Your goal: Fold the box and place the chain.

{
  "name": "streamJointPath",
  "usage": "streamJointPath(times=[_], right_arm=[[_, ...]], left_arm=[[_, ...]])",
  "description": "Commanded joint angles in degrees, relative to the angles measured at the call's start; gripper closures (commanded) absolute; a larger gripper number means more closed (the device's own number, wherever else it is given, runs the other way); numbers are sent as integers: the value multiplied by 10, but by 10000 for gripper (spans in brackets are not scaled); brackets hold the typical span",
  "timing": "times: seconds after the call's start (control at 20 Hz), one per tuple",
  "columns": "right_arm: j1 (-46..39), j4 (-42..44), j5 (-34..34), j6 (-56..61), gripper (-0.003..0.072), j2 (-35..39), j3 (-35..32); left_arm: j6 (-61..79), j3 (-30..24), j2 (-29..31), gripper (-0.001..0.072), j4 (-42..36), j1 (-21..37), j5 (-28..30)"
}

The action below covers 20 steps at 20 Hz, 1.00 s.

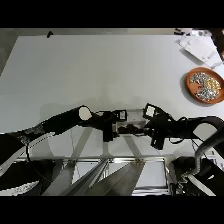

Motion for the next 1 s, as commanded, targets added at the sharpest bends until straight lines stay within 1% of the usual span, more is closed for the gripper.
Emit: streamJointPath(times=[0.0, 0.1, 0.3, 0.4, 0.7, 0.8, 0.95], right_arm=[[-13, -80, 101, 79, 480, 35, -9], [-13, -79, 87, 97, 480, 34, -22], [-13, -86, 45, 157, 480, 32, -24], [-13, -83, 27, 158, 480, 26, -24], [9, -42, 5, 157, 480, -65, -24], [18, -42, -8, 157, 480, -80, -24], [18, -42, -14, 158, 493, -84, -24]], left_arm=[[0, 0, 0, 433, 0, 0, 0], [0, 0, 0, 433, 0, 0, 0], [0, 0, 0, 433, 0, 0, 0], [0, 0, 0, 433, 0, 0, 0], [0, 0, 0, 433, 0, 0, 0], [0, 0, 0, 433, 0, 0, 0], [0, 0, 0, 433, 0, 0, 0]])
